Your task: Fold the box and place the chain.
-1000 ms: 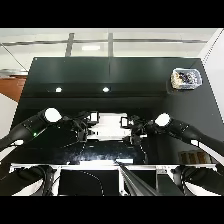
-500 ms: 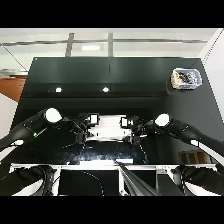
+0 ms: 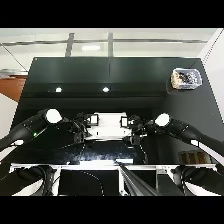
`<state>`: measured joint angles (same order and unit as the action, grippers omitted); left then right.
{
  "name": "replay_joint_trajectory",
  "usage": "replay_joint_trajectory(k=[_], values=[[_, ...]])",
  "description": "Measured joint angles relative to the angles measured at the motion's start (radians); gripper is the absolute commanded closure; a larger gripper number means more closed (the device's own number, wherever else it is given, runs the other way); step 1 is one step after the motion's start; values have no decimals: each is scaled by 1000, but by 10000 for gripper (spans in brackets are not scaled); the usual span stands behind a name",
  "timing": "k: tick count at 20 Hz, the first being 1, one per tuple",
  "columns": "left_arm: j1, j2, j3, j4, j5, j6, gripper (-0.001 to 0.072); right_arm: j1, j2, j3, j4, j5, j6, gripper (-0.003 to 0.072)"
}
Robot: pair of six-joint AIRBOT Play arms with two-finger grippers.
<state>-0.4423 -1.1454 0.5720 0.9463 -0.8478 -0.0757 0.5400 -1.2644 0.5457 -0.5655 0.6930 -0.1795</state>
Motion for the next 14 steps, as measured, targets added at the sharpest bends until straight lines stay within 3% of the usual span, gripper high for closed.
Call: replay_joint_trajectory(k=[3, 4, 11, 12, 14], values=[[0, 0, 0, -32, -7, -3, 322, 0, 0, 0, 0, 2, 0, 134], [0, 0, 0, -43, -10, -3, 365, 0, 0, 0, 0, 2, 0, 134], [-1, -8, 0, -84, -27, -3, 382, 0, 0, 0, 0, 2, 0, 134], [-1, -12, 0, -96, -26, 2, 444, 0, 0, 0, 0, 2, 0, 134], [-1, -19, 0, -119, -26, 22, 474, 0, 0, 0, 0, 2, 0, 134]])
